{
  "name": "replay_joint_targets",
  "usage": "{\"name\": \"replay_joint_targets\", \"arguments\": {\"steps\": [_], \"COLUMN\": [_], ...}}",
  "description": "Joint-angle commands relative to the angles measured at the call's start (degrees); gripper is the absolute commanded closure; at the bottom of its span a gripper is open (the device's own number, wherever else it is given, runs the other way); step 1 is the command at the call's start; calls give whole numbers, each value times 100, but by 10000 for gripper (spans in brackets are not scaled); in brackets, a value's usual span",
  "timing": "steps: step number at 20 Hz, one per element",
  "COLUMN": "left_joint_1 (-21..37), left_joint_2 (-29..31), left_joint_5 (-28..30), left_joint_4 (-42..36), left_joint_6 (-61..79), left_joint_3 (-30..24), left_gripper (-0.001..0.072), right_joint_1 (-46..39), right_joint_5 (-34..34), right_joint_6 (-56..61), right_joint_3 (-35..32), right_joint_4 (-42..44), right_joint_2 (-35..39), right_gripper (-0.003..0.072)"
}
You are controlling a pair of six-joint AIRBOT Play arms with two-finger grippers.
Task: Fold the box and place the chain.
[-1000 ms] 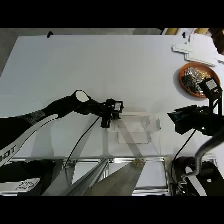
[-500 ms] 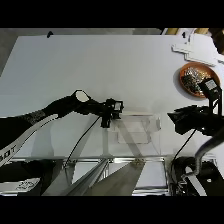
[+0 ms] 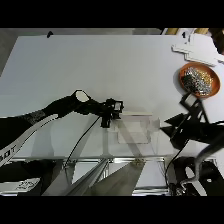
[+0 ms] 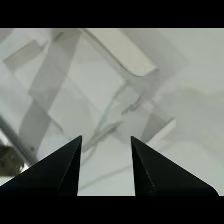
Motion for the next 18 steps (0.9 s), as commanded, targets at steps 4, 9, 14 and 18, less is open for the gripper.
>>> {"name": "replay_joint_targets", "arguments": {"steps": [4, 9, 14, 18], "left_joint_1": [-2, -2, -2, -2], "left_joint_2": [-4, -4, -4, -4], "left_joint_5": [0, -20, -17, -20], "left_joint_4": [0, 0, 0, 0], "left_joint_6": [0, 0, 0, 0], "left_joint_3": [4, 4, 4, 4], "left_gripper": [702, 702, 702, 702], "right_joint_1": [1639, 2262, 2771, 2855], "right_joint_5": [-461, -2063, -2557, -3128], "right_joint_6": [-2662, -2662, -2634, -2468], "right_joint_3": [-1036, -1480, -2090, -2308], "right_joint_4": [-684, -935, -1093, -1443], "right_joint_2": [-726, -828, -385, -348], "right_gripper": [345, 18, -20, -18]}}
